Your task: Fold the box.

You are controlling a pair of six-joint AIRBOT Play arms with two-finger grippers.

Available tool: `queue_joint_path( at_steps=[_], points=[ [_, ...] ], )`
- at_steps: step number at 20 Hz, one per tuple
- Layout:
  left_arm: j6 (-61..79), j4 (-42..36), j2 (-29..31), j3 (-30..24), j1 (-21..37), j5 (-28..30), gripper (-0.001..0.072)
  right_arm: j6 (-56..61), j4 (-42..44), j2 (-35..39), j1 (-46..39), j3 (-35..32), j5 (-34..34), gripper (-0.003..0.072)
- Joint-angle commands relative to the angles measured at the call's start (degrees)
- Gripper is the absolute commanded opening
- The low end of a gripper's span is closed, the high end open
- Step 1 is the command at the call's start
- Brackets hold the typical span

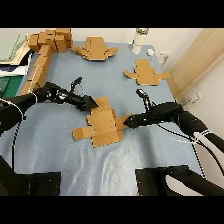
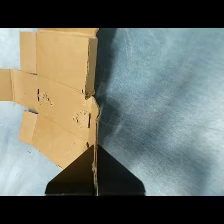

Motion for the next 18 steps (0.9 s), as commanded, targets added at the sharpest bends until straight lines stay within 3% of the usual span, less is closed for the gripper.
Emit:
queue_joint_path(
  at_steps=[1,3,4,5,18],
  points=[
    [3.98,-2.14,-0.33,-0.02,-0.07,-4.68,0.0524,0.02,-0.33,-0.90,0.04,0.00,-0.02,0.0002],
    [4.13,-1.09,-0.33,-0.02,-0.09,-6.40,0.0514,0.02,-0.26,-1.55,0.04,0.00,0.00,0.0001],
    [4.90,-0.37,-0.33,-0.04,-0.15,-7.32,0.0327,0.02,-0.28,-1.84,0.04,0.00,-0.02,0.0002],
    [6.08,0.26,-0.33,-0.04,-0.22,-8.31,0.0231,0.02,-0.26,-2.03,0.04,0.00,0.02,0.0002],
    [7.39,1.62,-0.33,-0.04,-0.55,-10.93,0.0215,0.02,-0.28,-2.62,0.04,0.00,0.52,0.0002]
  ],
)
